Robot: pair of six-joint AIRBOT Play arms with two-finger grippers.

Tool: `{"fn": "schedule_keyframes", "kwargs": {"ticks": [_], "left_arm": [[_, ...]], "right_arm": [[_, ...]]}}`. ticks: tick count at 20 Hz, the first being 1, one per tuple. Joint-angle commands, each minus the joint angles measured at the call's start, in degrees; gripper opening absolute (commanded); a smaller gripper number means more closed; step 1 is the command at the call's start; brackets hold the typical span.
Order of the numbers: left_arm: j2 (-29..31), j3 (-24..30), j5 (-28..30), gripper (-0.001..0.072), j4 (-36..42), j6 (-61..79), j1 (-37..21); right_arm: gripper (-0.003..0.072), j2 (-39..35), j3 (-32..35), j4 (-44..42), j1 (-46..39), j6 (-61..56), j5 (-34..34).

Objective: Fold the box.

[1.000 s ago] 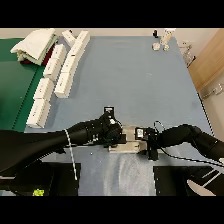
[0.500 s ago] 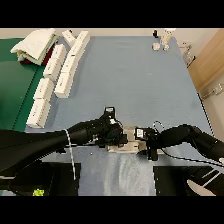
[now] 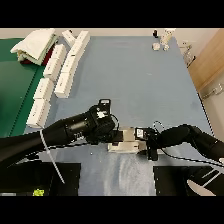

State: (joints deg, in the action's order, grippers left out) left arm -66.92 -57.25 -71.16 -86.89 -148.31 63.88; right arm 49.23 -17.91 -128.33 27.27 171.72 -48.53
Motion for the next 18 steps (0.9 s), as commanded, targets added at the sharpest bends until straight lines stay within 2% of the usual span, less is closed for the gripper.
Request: {"fn": "schedule_keyframes", "kwargs": {"ticks": [1, 5, 8, 10, 15, 16, 17, 18], "left_arm": [[1.5, 0.2, -0.4, 0.0521, -0.8, 0.3, 0.0], [0.3, 2.1, 3.7, 0.0521, -0.7, -0.7, 0.0], [-4.0, 2.7, 5.6, 0.0519, 0.7, -1.7, 0.1], [-7.1, 2.6, 8.2, 0.0433, 1.0, -1.7, 0.4], [-12.1, 2.6, 9.6, 0.0432, 1.4, -1.7, 0.4], [-12.5, 2.6, 9.7, 0.0379, 1.4, -1.7, 0.4], [-12.5, 2.6, 10.3, 0.0283, 1.4, -1.7, 0.4], [-12.5, 2.6, 11.5, 0.0279, 1.3, -1.7, 0.4]], "right_arm": [[0.0524, 0.0, -0.1, 0.0, 0.0, 0.0, 0.0], [0.0524, 0.0, -0.1, 0.0, 0.0, 0.0, 0.0], [0.0525, 0.0, -0.1, 0.0, 0.0, 0.0, 0.0], [0.0525, 0.0, 0.0, 0.0, 0.0, 0.0, 0.0], [0.0524, 0.0, -0.1, 0.0, 0.0, 0.0, 0.0], [0.0524, 0.0, -0.1, 0.0, 0.0, 0.0, 0.0], [0.0524, 0.0, 0.0, 0.0, 0.0, 0.0, 0.0], [0.0524, 0.0, 0.0, 0.0, 0.0, 0.0, 0.0]]}}
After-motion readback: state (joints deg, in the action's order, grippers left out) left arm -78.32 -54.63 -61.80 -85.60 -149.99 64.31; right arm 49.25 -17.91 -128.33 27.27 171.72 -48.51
